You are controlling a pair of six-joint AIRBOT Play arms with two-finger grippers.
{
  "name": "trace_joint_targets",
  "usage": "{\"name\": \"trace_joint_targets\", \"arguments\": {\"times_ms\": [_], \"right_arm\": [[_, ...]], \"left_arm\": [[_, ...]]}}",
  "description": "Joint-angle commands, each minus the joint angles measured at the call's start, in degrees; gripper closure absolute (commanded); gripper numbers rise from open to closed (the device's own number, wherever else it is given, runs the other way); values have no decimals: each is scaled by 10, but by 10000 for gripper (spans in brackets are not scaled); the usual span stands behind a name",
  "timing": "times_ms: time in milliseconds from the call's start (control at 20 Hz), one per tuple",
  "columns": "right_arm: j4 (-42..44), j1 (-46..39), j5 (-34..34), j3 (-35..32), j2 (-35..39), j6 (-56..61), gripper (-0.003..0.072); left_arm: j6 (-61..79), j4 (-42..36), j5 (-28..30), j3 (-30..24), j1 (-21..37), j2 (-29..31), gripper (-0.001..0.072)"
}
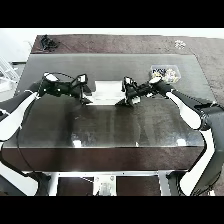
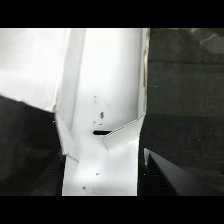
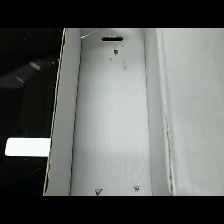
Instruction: Fold the box and place the chain.
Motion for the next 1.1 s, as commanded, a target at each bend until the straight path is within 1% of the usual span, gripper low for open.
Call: {"name": "trace_joint_targets", "arguments": {"times_ms": [0,250,350,650,850,1000,1050], "right_arm": [[0,0,0,0,0,0,99],[0,0,0,0,0,0,100],[0,0,0,0,0,0,100],[0,0,0,0,0,0,100],[0,0,0,0,0,0,100],[0,0,0,0,0,0,100],[0,0,0,0,0,0,100]], "left_arm": [[26,-17,5,1,1,-7,116],[40,-32,17,1,1,-13,119],[40,-37,18,1,1,-16,298],[40,-43,23,1,1,-17,301],[40,-45,5,1,1,-27,302],[41,-57,3,1,1,-28,311],[41,-60,3,1,1,-28,413]]}}
